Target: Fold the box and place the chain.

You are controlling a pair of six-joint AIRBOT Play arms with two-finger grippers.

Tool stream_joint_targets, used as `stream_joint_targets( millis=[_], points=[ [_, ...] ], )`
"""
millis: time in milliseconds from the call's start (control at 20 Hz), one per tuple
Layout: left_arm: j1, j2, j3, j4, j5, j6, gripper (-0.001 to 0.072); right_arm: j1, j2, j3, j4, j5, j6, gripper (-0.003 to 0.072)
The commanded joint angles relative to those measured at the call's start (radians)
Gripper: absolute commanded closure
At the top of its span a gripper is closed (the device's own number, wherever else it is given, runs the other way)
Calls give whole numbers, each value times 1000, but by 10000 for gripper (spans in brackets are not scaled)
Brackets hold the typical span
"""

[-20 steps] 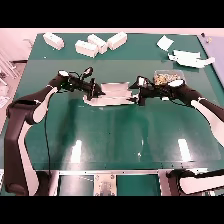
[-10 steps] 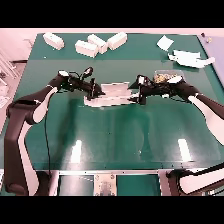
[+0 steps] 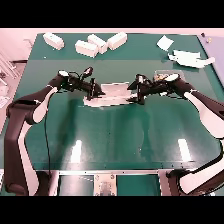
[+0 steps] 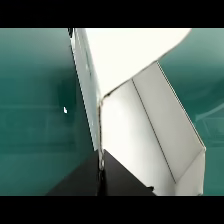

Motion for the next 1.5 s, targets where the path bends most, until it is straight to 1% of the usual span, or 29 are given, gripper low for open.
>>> stream_joint_targets(
  millis=[0, 400, 1050, 1250, 1350, 1400, 1450],
  points=[
    [0, 0, 0, 0, 0, 0, 690, 1, -18, 10, -13, 49, 5, 8],
    [0, 0, 0, 0, 0, 0, 690, 6, -79, 37, 11, 66, -10, 8],
    [0, 0, 0, 0, 0, 0, 689, 25, -122, 49, 18, 66, -13, 9],
    [0, 0, 0, 0, 0, 0, 690, 24, -122, 60, 18, 66, -18, 20],
    [0, 0, 0, 0, 0, 0, 690, 25, -122, 60, 18, 71, -19, 40],
    [0, 0, 0, 0, 0, 0, 689, 25, -122, 60, 18, 71, -21, 88],
    [0, 0, 0, 0, 0, 0, 690, 25, -122, 60, 18, 72, -22, 112]
  ],
)
